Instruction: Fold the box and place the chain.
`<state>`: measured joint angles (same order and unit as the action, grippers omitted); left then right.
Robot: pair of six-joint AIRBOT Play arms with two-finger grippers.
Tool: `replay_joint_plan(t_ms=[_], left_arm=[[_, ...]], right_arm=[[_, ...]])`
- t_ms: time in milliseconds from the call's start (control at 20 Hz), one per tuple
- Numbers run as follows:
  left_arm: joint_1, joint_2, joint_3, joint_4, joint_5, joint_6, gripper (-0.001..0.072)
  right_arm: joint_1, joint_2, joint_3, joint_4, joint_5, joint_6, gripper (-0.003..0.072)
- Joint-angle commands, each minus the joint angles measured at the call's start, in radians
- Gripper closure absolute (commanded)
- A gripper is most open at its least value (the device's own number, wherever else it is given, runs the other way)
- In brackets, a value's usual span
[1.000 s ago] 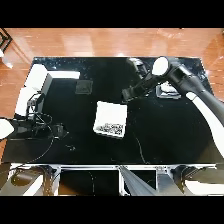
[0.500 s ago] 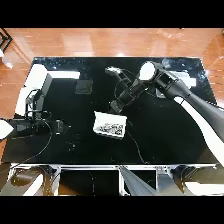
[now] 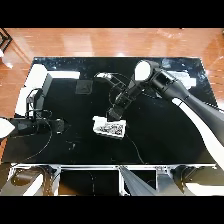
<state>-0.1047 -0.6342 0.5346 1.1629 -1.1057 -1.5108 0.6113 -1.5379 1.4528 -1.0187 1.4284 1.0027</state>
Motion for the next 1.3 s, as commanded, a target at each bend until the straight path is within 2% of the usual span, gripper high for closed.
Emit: replay_joint_plan(t_ms=[0,350,650,1050,1100,1150,1250], left_arm=[[0.001,-0.002,0.000,0.000,0.002,0.000,0.0075],[0.001,-0.002,0.000,-0.001,0.002,0.000,0.0076],[0.001,-0.002,0.000,-0.001,0.002,-0.005,0.0075],[0.001,-0.002,0.000,-0.001,0.002,-0.008,0.0075],[0.001,-0.002,0.000,-0.001,0.003,-0.008,0.0076],[0.001,-0.002,0.000,-0.001,0.003,-0.008,0.0076],[0.001,-0.002,0.000,-0.001,0.002,-0.008,0.0076]], right_arm=[[0.050,0.013,0.019,-0.141,0.020,0.056,-0.0023],[0.148,0.012,0.012,-0.269,0.013,0.177,-0.0023],[0.179,0.013,-0.037,-0.283,-0.024,0.221,-0.0023],[0.181,0.012,-0.047,-0.326,-0.045,0.219,-0.0022],[0.181,0.012,-0.048,-0.325,-0.045,0.219,0.0000],[0.181,0.012,-0.050,-0.324,-0.045,0.210,0.0093],[0.181,0.012,-0.059,-0.317,-0.047,0.195,0.0094]])
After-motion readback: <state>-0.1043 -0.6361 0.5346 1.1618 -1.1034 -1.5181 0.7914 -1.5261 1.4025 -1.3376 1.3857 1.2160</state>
